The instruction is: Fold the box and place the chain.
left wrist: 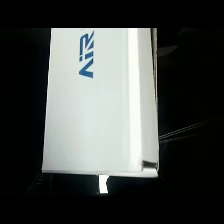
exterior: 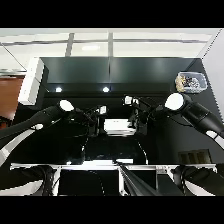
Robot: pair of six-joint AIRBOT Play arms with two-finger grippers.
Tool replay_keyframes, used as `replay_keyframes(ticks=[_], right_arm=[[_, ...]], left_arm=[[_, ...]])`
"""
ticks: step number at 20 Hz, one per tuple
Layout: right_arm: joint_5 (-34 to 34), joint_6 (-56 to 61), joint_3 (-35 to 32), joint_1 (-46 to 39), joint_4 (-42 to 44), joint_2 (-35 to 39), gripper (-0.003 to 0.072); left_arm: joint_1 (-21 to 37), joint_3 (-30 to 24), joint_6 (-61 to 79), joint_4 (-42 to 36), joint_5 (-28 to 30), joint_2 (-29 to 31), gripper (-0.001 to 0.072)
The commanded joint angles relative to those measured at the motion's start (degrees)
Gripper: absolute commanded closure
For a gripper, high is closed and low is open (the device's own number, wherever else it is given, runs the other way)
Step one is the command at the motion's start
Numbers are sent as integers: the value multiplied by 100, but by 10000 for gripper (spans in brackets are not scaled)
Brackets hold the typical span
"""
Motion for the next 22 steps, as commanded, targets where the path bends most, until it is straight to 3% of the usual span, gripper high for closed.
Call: replay_keyframes(ticks=[1, 22], right_arm=[[2, 39, 0, 28, -9, 2, 444], [-254, 236, -149, 17, 20, -7, 444]], left_arm=[[-2, 7, -2, 2, -9, 0, 356], [-2, 7, -2, 4, -17, 0, 356]])
